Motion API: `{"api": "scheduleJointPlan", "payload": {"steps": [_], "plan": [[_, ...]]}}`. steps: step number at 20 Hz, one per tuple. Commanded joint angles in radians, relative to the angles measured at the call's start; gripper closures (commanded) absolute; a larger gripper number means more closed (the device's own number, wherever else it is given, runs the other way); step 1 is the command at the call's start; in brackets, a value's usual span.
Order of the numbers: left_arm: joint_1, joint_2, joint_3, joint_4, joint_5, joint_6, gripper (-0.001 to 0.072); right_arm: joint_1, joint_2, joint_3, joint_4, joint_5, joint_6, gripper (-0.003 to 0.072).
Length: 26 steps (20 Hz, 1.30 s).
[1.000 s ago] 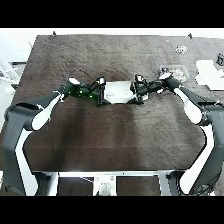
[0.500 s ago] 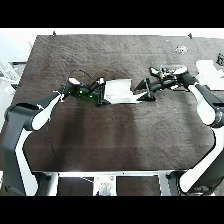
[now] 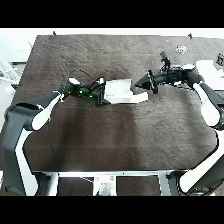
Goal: Fold the box and place the chain.
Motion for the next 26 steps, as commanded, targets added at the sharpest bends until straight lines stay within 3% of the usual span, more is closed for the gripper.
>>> {"api": "scheduleJointPlan", "payload": {"steps": [1, 6, 10, 17, 26], "plan": [[0.001, 0.0, 0.0, 0.0, 0.0, 0.0, 0.0074, 0.066, 0.002, 0.011, -0.035, -0.182, 0.095, 0.0681], [0.001, 0.0, 0.0, 0.0, 0.0, 0.0, 0.0074, 0.144, 0.001, 0.05, -0.236, -0.372, 0.167, 0.0682], [0.001, 0.0, 0.0, 0.0, 0.0, 0.0, 0.0074, 0.158, 0.0, 0.067, -0.265, -0.478, 0.21, 0.0681], [0.001, 0.0, 0.0, 0.0, 0.0, 0.0, 0.0074, 0.17, -0.056, 0.076, -0.385, -0.494, 0.285, 0.0681], [0.001, 0.0, 0.0, 0.0, 0.0, 0.0, 0.0074, 0.174, -0.024, 0.114, -0.389, -0.495, 0.265, 0.0684]]}}
